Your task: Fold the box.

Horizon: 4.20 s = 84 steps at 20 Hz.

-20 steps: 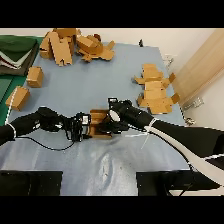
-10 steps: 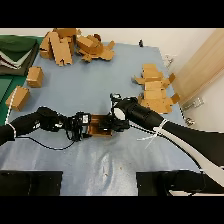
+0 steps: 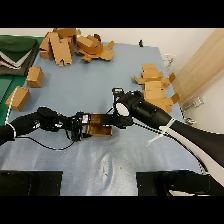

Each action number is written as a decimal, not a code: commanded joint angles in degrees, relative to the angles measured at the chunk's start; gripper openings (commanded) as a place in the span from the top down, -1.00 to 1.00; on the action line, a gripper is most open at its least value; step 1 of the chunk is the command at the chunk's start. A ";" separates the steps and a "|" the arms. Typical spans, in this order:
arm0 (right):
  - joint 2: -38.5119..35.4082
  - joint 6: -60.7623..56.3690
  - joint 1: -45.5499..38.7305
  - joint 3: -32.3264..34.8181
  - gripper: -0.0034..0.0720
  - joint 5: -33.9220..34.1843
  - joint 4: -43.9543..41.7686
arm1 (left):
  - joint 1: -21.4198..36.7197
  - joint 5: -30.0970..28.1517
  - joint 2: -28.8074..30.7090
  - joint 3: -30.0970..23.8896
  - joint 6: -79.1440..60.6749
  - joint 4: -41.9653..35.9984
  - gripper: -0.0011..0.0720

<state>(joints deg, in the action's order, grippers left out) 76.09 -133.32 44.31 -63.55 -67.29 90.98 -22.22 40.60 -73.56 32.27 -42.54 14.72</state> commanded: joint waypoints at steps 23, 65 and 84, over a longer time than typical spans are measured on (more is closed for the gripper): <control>10.82 -5.29 4.74 -1.44 0.57 1.46 5.38 | 0.04 0.04 -0.02 0.04 -0.02 0.02 -0.07; -2.75 66.86 -33.90 15.47 0.91 23.30 -77.44 | 0.04 0.02 -0.02 0.04 -0.02 0.02 -0.07; 8.57 104.45 -24.55 13.51 0.90 0.11 -66.16 | 0.04 -0.13 -0.02 0.04 -0.02 0.04 -0.07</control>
<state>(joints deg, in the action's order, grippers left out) 84.86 -31.07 19.64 -50.06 -66.02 18.00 -22.17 40.49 -73.56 32.27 -42.54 14.74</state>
